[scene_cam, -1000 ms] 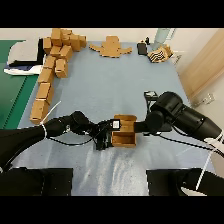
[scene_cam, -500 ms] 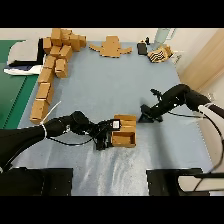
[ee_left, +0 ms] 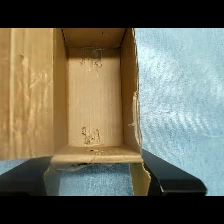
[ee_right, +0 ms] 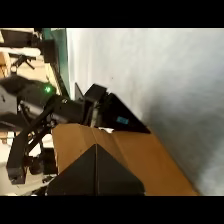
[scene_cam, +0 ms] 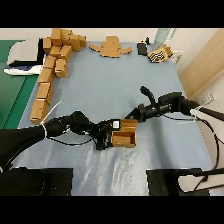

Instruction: Fold the box.

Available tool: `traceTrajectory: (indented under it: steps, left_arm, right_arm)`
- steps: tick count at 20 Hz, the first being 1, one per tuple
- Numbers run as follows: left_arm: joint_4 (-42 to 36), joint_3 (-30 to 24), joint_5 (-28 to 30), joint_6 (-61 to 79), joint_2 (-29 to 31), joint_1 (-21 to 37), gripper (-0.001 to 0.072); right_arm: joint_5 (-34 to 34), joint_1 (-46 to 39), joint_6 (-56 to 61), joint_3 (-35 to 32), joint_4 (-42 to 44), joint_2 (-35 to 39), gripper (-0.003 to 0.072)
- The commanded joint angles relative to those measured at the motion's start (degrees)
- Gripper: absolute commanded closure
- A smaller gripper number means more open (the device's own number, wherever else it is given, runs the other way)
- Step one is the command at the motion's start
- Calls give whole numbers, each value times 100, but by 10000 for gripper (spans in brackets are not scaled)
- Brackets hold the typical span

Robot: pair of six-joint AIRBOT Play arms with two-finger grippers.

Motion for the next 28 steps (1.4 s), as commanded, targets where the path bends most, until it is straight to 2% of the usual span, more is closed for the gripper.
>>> traceTrajectory:
  steps: [1,6,8,11,12,13,14,16,18,24,28]
  left_arm:
    - [0,2,0,0,4,0,185]
    - [0,2,2,0,4,0,185]
    - [0,2,0,0,4,0,185]
    - [0,2,0,0,4,0,185]
    - [0,2,0,0,4,0,185]
    - [0,2,0,0,4,0,185]
    - [0,2,0,0,4,0,185]
    - [0,4,0,0,4,0,185]
    - [0,2,0,0,4,0,185]
    - [0,2,0,0,4,0,185]
    - [0,2,0,0,4,0,185]
  right_arm:
    - [796,426,-752,-785,66,907,681]
    - [2855,1587,-791,-1991,-1228,3095,679]
    - [3530,2118,-531,-2205,-1982,3836,679]
    - [4242,2651,-378,-2227,-3003,4489,679]
    - [4328,2734,-380,-2227,-3211,4568,679]
    - [4334,2811,-385,-2227,-3355,4579,644]
    - [4321,2881,-385,-2229,-3440,4564,567]
    - [4317,3071,-684,-2229,-3534,4562,330]
    - [4334,3226,-1084,-2229,-3593,4535,233]
    - [4566,3740,-1176,-2240,-4214,4356,196]
    - [5209,4365,-175,-2330,-5635,4363,195]
